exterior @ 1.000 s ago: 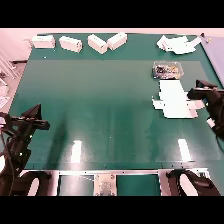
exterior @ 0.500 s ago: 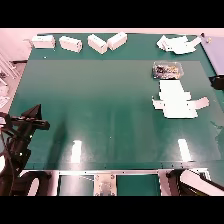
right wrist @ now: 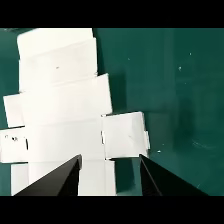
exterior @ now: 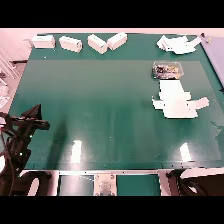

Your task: Fold the box and place the chain.

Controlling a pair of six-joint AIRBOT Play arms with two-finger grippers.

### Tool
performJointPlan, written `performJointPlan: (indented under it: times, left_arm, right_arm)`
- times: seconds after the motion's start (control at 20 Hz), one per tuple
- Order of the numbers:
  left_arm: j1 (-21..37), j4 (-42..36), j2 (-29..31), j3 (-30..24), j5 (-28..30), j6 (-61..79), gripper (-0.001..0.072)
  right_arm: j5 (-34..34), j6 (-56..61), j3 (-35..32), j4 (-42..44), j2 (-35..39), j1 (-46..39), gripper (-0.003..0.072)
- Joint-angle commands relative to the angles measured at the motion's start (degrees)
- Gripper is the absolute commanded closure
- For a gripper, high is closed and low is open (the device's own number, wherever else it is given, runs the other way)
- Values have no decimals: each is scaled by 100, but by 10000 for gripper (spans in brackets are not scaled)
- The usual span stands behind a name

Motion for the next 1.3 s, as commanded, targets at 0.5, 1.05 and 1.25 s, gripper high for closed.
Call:
performJointPlan:
  times: [0.5, 1.05, 1.25]
  left_arm:
    - [2, 0, 4, 7, 0, 2, 689]
    - [2, 0, 4, 7, 0, 2, 689]
    - [2, 0, 4, 7, 0, 2, 689]
  right_arm:
    - [1032, -660, 1641, -136, -2044, 376, 188]
    - [1495, -748, 1641, -151, -2643, 389, 189]
    - [1657, -769, 1639, -140, -2848, 389, 190]
